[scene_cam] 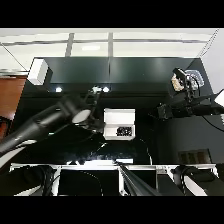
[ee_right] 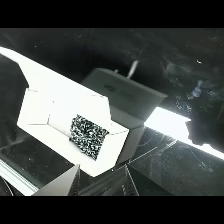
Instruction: Fold the box and place the chain.
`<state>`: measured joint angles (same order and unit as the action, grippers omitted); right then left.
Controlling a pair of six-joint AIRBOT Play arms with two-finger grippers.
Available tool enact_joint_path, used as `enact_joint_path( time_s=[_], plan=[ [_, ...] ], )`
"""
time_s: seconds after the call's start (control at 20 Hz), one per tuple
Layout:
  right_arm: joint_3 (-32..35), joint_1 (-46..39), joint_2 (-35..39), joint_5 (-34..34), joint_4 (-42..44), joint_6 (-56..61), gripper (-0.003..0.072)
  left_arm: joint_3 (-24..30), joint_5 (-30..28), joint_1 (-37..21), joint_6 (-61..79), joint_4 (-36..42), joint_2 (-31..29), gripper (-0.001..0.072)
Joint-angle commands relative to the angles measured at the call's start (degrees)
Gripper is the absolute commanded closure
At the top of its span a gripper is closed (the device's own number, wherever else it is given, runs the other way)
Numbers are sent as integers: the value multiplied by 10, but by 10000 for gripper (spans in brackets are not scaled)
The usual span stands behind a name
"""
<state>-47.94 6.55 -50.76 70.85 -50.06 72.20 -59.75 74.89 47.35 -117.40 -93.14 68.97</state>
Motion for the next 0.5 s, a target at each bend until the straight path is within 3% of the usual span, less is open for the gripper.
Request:
enact_joint_path(
  time_s=[0.0,0.1,0.15,0.25,0.3,0.4,0.45],
  plan=[
    [0,0,1,1,-1,0,340,79,-59,-84,121,52,-77,226],
    [0,0,1,4,-1,0,340,150,-157,-174,224,205,-113,225],
    [0,0,1,6,-1,0,340,187,-197,-221,335,319,-123,226],
    [0,0,1,5,-1,0,340,244,-199,-295,637,568,-123,227],
    [0,0,1,6,-2,0,340,265,-180,-315,778,647,-120,229],
    [0,0,1,13,-2,0,340,282,-176,-313,900,663,-112,242],
    [0,0,1,16,-2,0,341,285,-176,-304,953,655,-107,146]
  ],
)
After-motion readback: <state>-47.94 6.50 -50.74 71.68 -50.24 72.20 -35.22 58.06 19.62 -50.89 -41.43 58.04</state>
